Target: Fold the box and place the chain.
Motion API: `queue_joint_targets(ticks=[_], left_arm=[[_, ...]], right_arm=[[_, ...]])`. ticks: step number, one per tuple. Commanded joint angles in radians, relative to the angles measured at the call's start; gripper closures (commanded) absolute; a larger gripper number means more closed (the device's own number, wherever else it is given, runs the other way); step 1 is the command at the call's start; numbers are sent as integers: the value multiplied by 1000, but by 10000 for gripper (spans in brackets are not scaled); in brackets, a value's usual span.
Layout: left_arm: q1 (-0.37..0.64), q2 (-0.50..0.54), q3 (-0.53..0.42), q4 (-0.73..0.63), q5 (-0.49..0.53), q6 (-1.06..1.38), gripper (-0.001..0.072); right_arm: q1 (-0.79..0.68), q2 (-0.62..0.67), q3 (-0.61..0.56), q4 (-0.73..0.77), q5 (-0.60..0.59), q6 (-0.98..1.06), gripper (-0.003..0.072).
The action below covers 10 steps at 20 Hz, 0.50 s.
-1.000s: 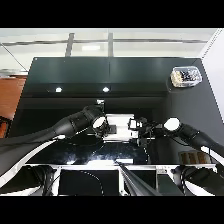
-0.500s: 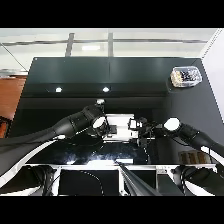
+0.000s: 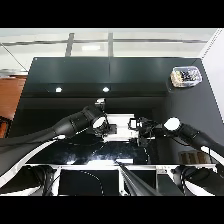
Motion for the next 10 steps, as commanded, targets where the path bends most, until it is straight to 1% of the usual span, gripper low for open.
queue_joint_targets(ticks=[1, 4, 6, 8, 10], left_arm=[[0, 0, 1, 0, 3, 2, 684], [0, 0, 1, 0, -4, 2, 684], [1, 0, 1, 2, -5, 5, 684], [1, 0, 1, 17, -14, 4, 685], [0, 0, 0, 51, -34, -7, 685]], right_arm=[[0, 0, 0, 0, 2, 10, -23], [0, 53, 1, -18, 19, 74, -17], [-2, 136, 2, -108, 73, 109, -16], [-2, 213, 2, -214, 100, 175, -15], [-2, 237, 1, -240, 122, 197, -15]])
